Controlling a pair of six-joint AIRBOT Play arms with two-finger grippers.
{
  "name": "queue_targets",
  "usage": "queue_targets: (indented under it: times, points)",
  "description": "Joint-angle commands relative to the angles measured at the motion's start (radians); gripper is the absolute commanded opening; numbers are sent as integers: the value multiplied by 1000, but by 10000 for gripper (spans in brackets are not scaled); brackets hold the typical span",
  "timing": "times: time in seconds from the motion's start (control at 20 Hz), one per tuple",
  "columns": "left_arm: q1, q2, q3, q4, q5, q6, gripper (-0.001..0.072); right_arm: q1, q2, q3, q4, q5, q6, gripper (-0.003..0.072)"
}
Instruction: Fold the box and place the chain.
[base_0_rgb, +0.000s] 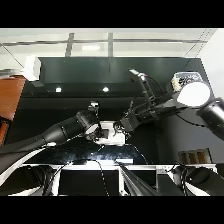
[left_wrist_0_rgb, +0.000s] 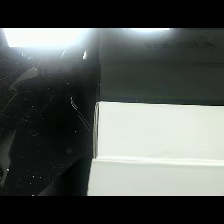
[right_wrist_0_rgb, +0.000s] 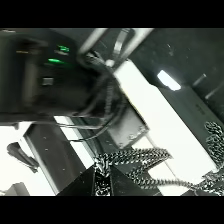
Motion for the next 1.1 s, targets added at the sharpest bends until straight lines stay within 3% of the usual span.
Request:
queue_targets:
  times: [0.0, 0.1, 0.2, 0.25, 0.45, 0.6, 0.7, 0.8, 0.85, 0.9, 1.05]
  points:
    - [0, 0, 0, 1, 0, 0, 32, 4, -45, -31, 3, -30, -20, 23]
    - [0, 0, 0, 1, 0, 0, 32, 4, -45, -32, 3, -29, -20, 42]
    - [0, 0, 0, 0, 0, 0, 32, -5, -45, -32, 3, -5, -20, 578]
    - [0, 0, 0, 0, -1, 0, 32, -27, -42, -32, 2, 29, -21, 609]
    - [0, 0, 0, 0, 0, 0, 32, -227, 39, -32, -118, 138, -21, 609]
    - [1, 0, 0, 0, -1, 0, 32, -361, 80, -58, -367, 101, -138, 609]
    - [2, 0, 0, 0, -1, 0, 32, -393, 78, -134, -429, 27, -248, 610]
    - [5, 0, 0, 0, -4, 0, 32, -385, 69, -236, -377, -57, -378, 611]
    - [6, 0, 0, 1, -10, 0, 32, -366, 58, -281, -325, -76, -464, 688]
    - [8, 0, 0, 2, -10, 0, 32, -338, 47, -319, -276, -100, -526, 706]
    - [14, 0, 0, 5, -9, 0, 32, -210, 6, -367, -220, -159, -619, 705]
